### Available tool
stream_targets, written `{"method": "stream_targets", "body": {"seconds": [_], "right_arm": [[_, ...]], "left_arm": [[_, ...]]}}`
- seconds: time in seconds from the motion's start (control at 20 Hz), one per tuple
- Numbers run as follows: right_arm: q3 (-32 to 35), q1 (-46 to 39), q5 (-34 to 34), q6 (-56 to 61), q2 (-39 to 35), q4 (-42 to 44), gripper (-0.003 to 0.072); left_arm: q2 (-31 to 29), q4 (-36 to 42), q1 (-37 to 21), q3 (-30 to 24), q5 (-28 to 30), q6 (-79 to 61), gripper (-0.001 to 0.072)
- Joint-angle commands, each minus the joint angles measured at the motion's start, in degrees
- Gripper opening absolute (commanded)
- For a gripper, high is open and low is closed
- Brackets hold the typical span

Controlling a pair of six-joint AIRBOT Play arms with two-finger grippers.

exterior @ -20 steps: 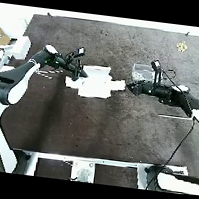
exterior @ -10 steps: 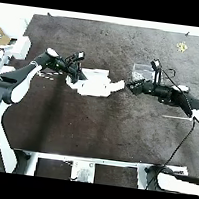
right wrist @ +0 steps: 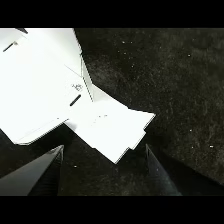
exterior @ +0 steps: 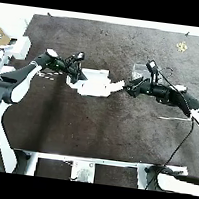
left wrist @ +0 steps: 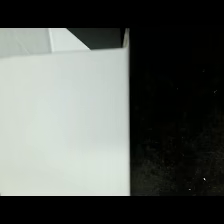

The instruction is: Fold the box and place the chain.

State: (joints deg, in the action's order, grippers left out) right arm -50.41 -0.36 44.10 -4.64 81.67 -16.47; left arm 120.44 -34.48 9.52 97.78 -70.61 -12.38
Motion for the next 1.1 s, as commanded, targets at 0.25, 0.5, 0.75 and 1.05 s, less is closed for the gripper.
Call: {"method": "stream_targets", "body": {"seconds": [0.25, 0.5, 0.75, 1.05], "right_arm": [[-7.5, 9.5, 3.8, -8.3, 4.8, -12.0, 0.0651], [-9.2, 15.1, 3.5, -16.6, 8.2, -15.6, 0.0685], [-9.4, 17.6, -3.3, -17.5, 11.8, -18.3, 0.0675], [-13.6, 17.0, -3.6, -15.6, 12.4, -18.3, 0.0676]], "left_arm": [[0.0, -0.2, 0.0, 0.0, 0.1, -0.1, 0.0011], [0.0, -0.2, 0.0, 0.0, 0.1, -0.1, 0.0011], [0.0, -0.2, 0.0, 0.0, 0.1, -0.1, 0.0011], [0.0, -0.2, 0.0, 0.0, 0.1, -0.1, 0.0011]]}}
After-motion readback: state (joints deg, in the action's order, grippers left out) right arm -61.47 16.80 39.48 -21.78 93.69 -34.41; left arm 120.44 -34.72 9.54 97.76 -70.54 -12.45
